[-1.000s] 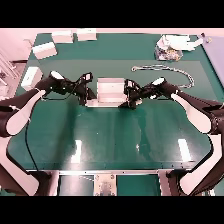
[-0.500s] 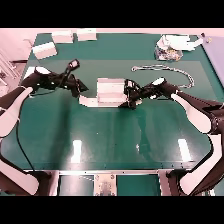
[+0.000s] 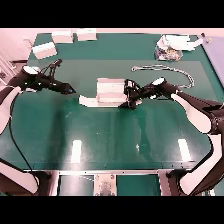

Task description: Fold the box and place the chain.

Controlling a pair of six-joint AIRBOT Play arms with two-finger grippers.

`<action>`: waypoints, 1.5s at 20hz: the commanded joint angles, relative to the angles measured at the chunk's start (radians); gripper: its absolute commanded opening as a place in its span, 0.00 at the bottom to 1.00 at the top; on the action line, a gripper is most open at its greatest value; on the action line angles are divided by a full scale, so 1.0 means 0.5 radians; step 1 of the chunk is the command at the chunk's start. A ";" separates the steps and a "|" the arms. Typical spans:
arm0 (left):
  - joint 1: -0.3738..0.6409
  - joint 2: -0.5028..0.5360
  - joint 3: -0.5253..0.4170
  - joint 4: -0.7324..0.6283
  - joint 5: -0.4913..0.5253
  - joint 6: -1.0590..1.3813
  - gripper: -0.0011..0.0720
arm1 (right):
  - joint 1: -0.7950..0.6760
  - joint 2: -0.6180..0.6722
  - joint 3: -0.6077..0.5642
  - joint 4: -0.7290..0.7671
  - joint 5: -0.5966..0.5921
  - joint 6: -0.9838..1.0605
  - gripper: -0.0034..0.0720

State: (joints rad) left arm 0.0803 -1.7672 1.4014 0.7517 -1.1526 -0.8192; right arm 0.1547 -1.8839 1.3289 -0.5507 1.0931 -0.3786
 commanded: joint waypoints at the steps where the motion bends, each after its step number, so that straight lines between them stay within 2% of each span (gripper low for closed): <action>1: 0.015 -0.006 -0.017 0.074 -0.096 -0.295 0.04 | 0.001 0.001 -0.001 0.000 0.000 0.001 0.78; 7: -0.150 -0.095 -0.017 0.043 -0.201 -0.320 0.04 | 0.001 0.001 -0.001 0.000 0.000 0.001 0.78; 11: -0.285 -0.195 -0.017 -0.262 -0.199 -0.232 0.04 | 0.001 0.001 -0.001 0.000 0.000 0.001 0.78; 13: -0.350 -0.195 -0.016 -0.267 -0.186 -0.214 0.04 | 0.001 0.001 -0.001 0.000 0.000 0.001 0.78; 18: -0.377 -0.183 0.079 -0.286 -0.190 -0.156 0.04 | 0.001 0.001 -0.001 0.000 0.000 0.001 0.79; 21: -0.377 -0.183 0.163 -0.288 -0.259 -0.163 0.04 | 0.001 0.001 -0.001 0.000 0.000 0.001 0.78; 24: -0.379 -0.183 0.163 -0.320 -0.323 -0.155 0.05 | 0.001 0.001 -0.001 0.000 0.000 0.001 0.78; 25: -0.379 -0.184 0.163 -0.319 -0.340 -0.130 0.29 | 0.001 0.001 -0.001 0.000 0.000 0.001 0.78; 26: -0.379 -0.184 0.163 -0.321 -0.350 -0.128 0.38 | 0.001 0.001 -0.001 0.000 0.000 0.001 0.78; 27: -0.379 -0.184 0.163 -0.322 -0.352 -0.126 0.34 | 0.001 0.001 -0.001 0.000 0.000 0.001 0.78; 30: -0.379 -0.183 0.164 -0.385 -0.350 -0.124 0.34 | 0.001 0.001 -0.001 0.000 0.000 0.002 0.78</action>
State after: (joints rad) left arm -0.1085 -1.8591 1.4811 0.5842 -1.3197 -0.8864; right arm 0.1547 -1.8839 1.3289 -0.5510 1.0931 -0.3786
